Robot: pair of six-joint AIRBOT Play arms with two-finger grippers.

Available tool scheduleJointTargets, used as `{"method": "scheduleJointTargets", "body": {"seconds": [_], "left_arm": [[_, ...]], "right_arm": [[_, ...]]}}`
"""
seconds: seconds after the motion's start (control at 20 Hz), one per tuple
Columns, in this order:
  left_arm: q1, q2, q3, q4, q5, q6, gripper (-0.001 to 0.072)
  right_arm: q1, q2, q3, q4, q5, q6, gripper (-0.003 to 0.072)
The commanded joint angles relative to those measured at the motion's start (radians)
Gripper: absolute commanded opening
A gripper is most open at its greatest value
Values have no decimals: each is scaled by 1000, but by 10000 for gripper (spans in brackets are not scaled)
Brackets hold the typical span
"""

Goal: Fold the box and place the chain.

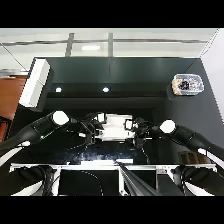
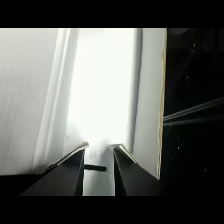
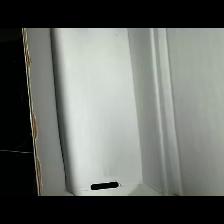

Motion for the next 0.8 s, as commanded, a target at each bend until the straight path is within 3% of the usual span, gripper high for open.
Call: {"method": "scheduleJointTargets", "body": {"seconds": [0.0,0.15,0.25,0.3,0.5,0.55,0.6,0.65,0.75], "left_arm": [[-3,-27,1,-71,-1,0,221],[-3,-35,1,-69,0,0,233],[-3,-35,1,-69,1,0,424],[-3,-35,1,-68,0,0,419],[-3,-33,2,-68,-13,0,280],[-3,-31,2,-68,-13,0,306],[-3,-31,2,-67,-13,0,216],[-2,-31,7,-56,-20,-1,63],[3,-26,31,12,-49,-67,31]], "right_arm": [[0,-1,0,0,0,0,108],[0,-1,0,0,0,0,108],[0,-1,0,0,0,0,108],[0,-1,0,0,0,0,108],[0,-1,0,1,0,0,108],[0,-1,0,1,0,0,108],[0,-1,0,1,0,0,108],[0,-1,0,1,0,0,108],[0,-1,0,1,0,0,108]]}}
